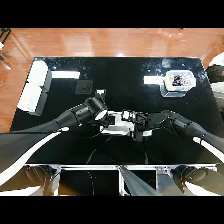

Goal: Fold the box and place the chain.

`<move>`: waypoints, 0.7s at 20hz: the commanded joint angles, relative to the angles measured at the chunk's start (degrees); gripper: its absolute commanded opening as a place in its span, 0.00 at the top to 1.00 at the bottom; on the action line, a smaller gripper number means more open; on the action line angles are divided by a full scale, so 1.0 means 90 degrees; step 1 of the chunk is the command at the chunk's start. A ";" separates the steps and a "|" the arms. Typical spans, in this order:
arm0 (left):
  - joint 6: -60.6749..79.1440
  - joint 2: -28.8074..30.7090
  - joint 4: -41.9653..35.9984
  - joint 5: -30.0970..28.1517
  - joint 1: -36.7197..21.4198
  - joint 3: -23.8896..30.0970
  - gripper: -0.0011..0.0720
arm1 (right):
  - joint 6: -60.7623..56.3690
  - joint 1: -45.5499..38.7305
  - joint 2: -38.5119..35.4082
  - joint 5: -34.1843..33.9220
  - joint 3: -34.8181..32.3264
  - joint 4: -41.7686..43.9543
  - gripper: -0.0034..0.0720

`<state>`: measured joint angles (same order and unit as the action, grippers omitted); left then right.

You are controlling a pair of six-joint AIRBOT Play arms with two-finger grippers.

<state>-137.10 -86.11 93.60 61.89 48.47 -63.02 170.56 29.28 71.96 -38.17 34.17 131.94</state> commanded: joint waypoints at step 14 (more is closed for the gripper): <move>0.0000 0.0265 0.0010 0.0114 -0.0002 -0.0005 0.51 | 0.0000 0.0000 0.0002 0.0002 -0.0002 0.0000 0.26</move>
<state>-137.10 -84.66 93.62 62.41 48.47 -63.02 170.58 29.28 71.96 -38.15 34.17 131.92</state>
